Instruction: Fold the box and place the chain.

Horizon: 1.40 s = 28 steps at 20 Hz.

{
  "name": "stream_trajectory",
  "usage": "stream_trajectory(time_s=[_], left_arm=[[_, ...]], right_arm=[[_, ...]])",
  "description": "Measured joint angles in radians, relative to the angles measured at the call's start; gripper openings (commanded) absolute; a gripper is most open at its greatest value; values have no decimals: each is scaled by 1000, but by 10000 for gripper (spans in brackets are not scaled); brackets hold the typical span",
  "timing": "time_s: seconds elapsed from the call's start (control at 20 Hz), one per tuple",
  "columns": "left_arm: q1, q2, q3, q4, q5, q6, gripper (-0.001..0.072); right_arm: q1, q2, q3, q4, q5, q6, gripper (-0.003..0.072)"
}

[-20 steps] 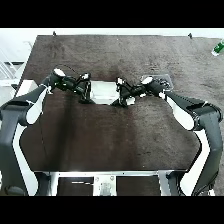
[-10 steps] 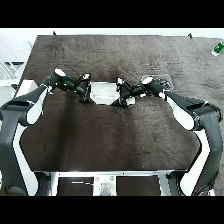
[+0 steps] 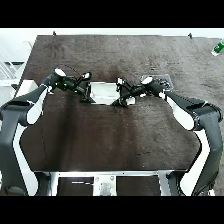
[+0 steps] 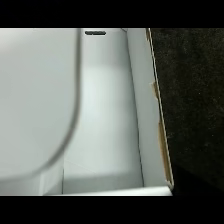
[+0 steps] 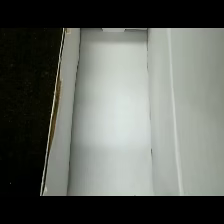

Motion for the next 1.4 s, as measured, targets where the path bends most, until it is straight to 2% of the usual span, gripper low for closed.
stream_trajectory(time_s=[1.0, 1.05, 1.1, 1.4], left_arm=[[0, 0, 0, -7, 17, -7, 510], [0, 0, 0, -7, 19, -7, 510], [0, 0, 0, -8, 21, -8, 510], [0, -1, 0, -12, 32, -6, 510]], right_arm=[[0, 0, 0, 0, -2, 0, 574], [-1, 0, 0, 0, -2, -1, 596], [-2, 0, 1, 0, -4, -1, 712], [-8, 1, 17, -4, -3, -63, 720]])
